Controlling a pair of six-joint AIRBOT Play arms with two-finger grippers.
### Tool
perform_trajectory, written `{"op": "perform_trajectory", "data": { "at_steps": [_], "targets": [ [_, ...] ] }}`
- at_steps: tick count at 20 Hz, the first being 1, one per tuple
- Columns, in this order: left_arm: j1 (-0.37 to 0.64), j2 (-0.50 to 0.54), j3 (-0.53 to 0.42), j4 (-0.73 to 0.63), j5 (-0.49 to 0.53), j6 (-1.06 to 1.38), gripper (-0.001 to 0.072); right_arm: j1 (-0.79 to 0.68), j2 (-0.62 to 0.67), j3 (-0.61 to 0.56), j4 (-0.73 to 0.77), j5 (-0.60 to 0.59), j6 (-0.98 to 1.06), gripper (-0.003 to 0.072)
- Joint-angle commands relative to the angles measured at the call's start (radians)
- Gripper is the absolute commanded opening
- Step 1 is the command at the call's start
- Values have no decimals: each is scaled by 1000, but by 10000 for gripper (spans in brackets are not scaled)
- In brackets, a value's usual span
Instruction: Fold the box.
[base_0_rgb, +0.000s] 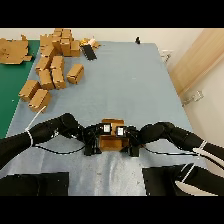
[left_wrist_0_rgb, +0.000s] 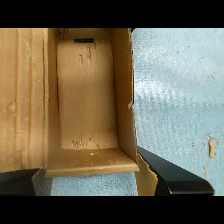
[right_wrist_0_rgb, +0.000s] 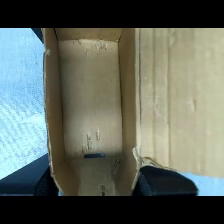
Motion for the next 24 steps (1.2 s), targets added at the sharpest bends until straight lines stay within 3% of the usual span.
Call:
{"op": "perform_trajectory", "data": {
  "at_steps": [1, 2, 3, 20, 22, 23, 24],
  "targets": [
    [-1, -3, 0, 0, 14, 0, 672, 0, -1, 0, 0, 2, 0, 469],
    [-1, -3, 0, -1, 20, 0, 507, 0, 0, 0, 0, 2, 0, 469],
    [-1, -3, 0, 0, 20, 0, 404, 0, 0, 0, 0, 2, 0, 469],
    [-1, -3, 0, -3, 19, 0, 408, 0, -1, 0, 0, 2, 0, 469],
    [-1, -3, 0, -3, 19, 0, 409, -2, 0, 0, -70, -4, 1, 443],
    [-1, -3, 0, -3, 19, 0, 408, -1, 2, 0, -71, -18, 0, 471],
    [-1, -3, 0, -3, 19, 0, 408, -1, 2, 1, -70, -17, 1, 635]
  ]
}}
